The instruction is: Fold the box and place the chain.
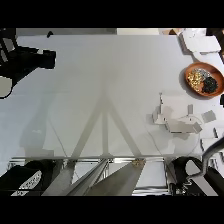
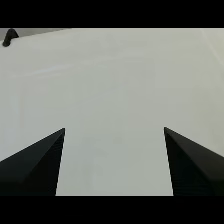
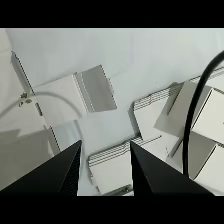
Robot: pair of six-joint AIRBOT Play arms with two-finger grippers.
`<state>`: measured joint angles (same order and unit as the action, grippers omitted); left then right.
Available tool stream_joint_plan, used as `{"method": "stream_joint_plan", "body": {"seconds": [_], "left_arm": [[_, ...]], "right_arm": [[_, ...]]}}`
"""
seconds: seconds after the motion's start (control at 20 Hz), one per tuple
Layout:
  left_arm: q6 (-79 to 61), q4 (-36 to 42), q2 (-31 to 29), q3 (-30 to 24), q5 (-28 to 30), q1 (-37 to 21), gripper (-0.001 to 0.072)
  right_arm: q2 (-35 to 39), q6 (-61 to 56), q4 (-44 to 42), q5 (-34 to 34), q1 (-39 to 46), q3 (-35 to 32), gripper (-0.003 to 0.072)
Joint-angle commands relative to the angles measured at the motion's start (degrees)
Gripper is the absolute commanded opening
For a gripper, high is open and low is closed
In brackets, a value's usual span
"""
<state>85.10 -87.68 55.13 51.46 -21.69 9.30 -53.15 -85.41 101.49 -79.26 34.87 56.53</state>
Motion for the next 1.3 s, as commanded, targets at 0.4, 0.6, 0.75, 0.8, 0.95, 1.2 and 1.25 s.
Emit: {"method": "stream_joint_plan", "body": {"seconds": [0.4,0.6,0.75,0.8,0.95,1.2,1.25], "left_arm": [[-0.02,0.00,-0.04,0.07,0.02,0.02,0.0696],[0.00,0.00,-0.04,0.07,0.00,0.02,0.0696],[0.00,0.00,-0.04,0.07,0.00,0.02,0.0696],[-0.02,0.00,-0.04,0.07,0.02,0.02,0.0696],[-0.02,0.00,-0.04,0.07,0.00,0.02,0.0696],[0.00,0.00,-0.04,0.07,0.00,0.02,0.0696],[-0.02,0.00,-0.04,0.07,0.00,0.00,0.0696]], "right_arm": [[-13.40,4.98,1.90,0.87,2.47,0.28,0.0340],[-17.29,6.32,0.35,1.57,7.96,1.75,0.0343],[-19.61,12.83,-11.23,1.88,13.51,1.75,0.0343],[-20.55,14.47,-13.64,1.14,14.71,1.81,0.0343],[-23.21,16.35,-14.21,0.63,16.63,2.34,0.0345],[-26.88,16.92,-15.04,1.27,16.68,4.70,0.0345],[-27.36,16.92,-15.06,1.49,16.68,5.18,0.0345]]}}
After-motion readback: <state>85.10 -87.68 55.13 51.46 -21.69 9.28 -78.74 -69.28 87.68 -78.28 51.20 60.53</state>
